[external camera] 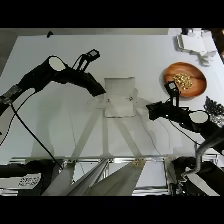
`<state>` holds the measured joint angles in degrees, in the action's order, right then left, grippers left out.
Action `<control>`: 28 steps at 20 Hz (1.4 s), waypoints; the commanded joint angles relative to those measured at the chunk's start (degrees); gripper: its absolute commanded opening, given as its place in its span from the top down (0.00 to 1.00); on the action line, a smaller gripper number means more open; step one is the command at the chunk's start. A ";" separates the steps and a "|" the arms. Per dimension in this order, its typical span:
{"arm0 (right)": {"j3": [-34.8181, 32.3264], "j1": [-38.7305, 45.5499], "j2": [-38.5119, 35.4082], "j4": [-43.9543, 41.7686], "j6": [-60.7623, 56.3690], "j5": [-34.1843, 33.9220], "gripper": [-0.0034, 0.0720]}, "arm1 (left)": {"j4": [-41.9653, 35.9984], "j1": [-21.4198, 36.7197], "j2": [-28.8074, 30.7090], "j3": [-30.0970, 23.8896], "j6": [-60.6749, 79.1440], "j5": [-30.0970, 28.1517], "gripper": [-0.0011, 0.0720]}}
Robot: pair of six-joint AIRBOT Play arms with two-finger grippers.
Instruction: Fold the box and place the chain.
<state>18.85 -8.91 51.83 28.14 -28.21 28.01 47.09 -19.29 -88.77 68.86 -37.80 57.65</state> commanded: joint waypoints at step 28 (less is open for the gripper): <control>-0.04 -0.07 0.00 0.07 -0.02 0.04 0.93 | -20.65 -1.77 -9.70 0.33 17.53 -5.51 0.97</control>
